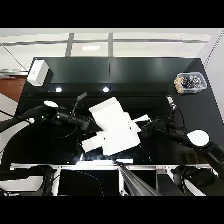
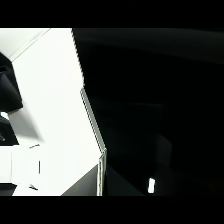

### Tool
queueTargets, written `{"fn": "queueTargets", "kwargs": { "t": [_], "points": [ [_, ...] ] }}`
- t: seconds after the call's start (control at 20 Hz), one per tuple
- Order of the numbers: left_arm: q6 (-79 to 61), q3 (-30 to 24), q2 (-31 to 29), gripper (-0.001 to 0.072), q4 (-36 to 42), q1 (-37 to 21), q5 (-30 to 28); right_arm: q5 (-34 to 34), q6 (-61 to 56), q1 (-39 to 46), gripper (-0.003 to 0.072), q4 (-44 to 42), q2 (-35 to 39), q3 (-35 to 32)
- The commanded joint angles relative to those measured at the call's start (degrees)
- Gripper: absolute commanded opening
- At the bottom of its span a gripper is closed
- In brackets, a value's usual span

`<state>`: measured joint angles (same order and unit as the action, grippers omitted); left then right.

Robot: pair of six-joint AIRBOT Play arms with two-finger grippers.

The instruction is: Fold the box and place the chain.

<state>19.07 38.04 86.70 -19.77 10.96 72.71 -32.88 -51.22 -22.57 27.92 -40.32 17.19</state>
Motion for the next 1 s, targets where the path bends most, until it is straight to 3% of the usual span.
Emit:
{"fn": "queueTargets", "kwargs": {
  "t": [0.0, 0.35, 0.5, 0.55, 0.95],
  "points": [
    [-1.0, 1.3, 0.3, 0.0498, -2.0, 0.6, -0.2, -0.1, -0.2, -0.1, 0.0051, 0.0, 0.0, 0.0],
    [-1.4, 1.3, 0.5, 0.0496, 0.9, 4.0, -4.3, -0.1, -0.2, -0.1, 0.0051, 0.0, 0.0, 0.0],
    [-1.3, 1.3, 0.5, 0.0346, 0.9, 4.0, -5.7, -0.1, -0.2, -0.1, 0.0051, 0.0, 0.0, 0.0],
    [-1.3, 1.3, 0.5, 0.0328, 1.0, 4.0, -5.7, -0.1, -0.2, -0.1, 0.0052, 0.1, 0.0, 0.0],
    [-1.3, 1.3, 0.5, 0.0328, 3.0, 4.0, -6.3, -0.6, -0.2, -0.1, 0.0051, 0.2, 0.0, 0.0]
  ]
}}
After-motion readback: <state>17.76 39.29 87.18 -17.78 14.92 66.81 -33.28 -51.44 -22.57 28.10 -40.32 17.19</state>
